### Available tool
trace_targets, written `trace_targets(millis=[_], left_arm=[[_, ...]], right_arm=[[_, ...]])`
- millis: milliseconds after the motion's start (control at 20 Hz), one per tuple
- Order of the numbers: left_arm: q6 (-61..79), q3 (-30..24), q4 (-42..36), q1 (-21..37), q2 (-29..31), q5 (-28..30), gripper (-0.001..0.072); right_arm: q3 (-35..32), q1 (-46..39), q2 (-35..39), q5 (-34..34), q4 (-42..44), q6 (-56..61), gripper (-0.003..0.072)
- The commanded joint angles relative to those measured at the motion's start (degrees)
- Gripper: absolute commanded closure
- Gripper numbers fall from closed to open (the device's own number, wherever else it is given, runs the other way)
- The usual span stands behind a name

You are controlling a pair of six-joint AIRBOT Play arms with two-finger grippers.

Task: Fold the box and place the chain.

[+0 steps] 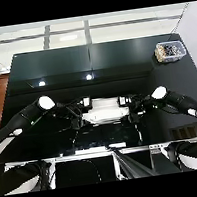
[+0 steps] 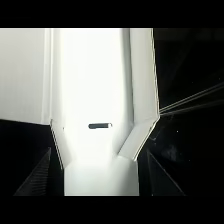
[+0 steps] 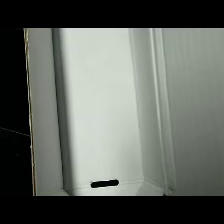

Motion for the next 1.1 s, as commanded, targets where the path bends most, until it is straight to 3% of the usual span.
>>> trace_targets(millis=[0, 50, 600, 700, 900, 1000, 1050], left_arm=[[0.33, 0.04, -3.28, -0.13, -0.42, 0.00, 0.0107], [0.28, 0.04, -3.23, -0.13, -0.44, -0.11, 0.0138], [-1.53, 0.07, -1.07, -0.13, -0.52, 0.44, 0.0170], [-1.64, 0.07, 1.01, -0.13, -0.52, 1.31, 0.0306], [-2.99, 0.07, 0.87, -0.79, -0.55, 1.25, 0.0317], [-2.97, 0.07, -0.44, -0.96, -0.55, 1.03, 0.0475], [-2.97, 0.07, -0.92, -0.94, -0.52, 1.01, 0.0488]], right_arm=[[-0.02, 0.04, -0.02, 0.02, 0.02, 0.02, 0.0249], [-0.02, 0.04, -0.02, 0.02, 0.02, 0.02, 0.0250], [-0.02, 0.04, -0.02, 0.02, 0.02, 0.02, 0.0250], [-0.02, 0.04, -0.02, 0.02, 0.02, 0.02, 0.0250], [0.00, 0.04, -0.02, 0.02, 0.02, 0.02, 0.0250], [-0.02, 0.04, -0.02, 0.02, 0.04, 0.02, 0.0250], [-0.02, 0.04, -0.02, 0.02, 0.02, 0.02, 0.0250]])
